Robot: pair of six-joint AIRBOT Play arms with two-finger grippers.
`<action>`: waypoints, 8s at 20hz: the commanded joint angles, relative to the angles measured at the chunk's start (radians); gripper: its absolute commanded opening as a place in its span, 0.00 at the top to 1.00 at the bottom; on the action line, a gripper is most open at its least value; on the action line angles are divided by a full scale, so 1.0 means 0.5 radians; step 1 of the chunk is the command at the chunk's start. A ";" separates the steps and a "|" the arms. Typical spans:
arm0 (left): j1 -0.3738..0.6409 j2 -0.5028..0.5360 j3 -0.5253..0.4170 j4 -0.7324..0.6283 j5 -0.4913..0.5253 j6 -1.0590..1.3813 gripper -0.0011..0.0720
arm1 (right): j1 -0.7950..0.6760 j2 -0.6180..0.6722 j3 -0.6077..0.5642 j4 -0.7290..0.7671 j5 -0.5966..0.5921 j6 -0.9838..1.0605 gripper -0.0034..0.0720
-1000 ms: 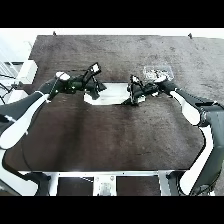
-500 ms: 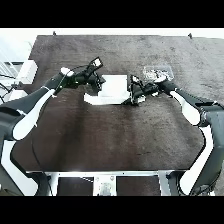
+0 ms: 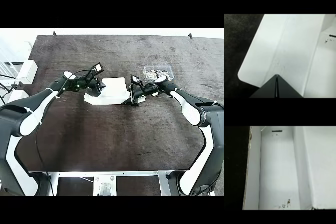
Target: Fold the box and place the chain.
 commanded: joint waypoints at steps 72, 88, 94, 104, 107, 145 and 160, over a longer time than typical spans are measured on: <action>-0.077 -0.084 0.365 0.826 -0.781 -0.351 0.51 | 0.002 0.000 0.000 0.001 0.000 -0.001 0.17; -0.071 -0.134 0.362 0.672 -0.820 -0.323 0.13 | 0.002 0.000 0.000 0.000 0.000 -0.001 0.17; -0.071 -0.133 0.363 0.676 -0.806 -0.339 0.15 | 0.002 0.000 0.000 0.001 0.000 -0.001 0.17; -0.059 -0.095 0.371 0.842 -0.977 -0.351 0.96 | 0.002 0.000 0.000 0.000 0.000 0.000 0.17; 0.032 -0.005 0.369 0.694 -1.061 -0.348 0.96 | 0.002 0.000 0.000 0.001 0.000 -0.001 0.17; 0.687 0.865 -0.955 0.310 -0.593 -2.372 0.96 | 0.002 0.001 -0.001 0.000 0.000 -0.001 0.17; 0.394 0.305 -0.677 0.178 -0.494 -2.457 0.96 | 0.002 0.000 -0.001 0.000 0.000 0.000 0.17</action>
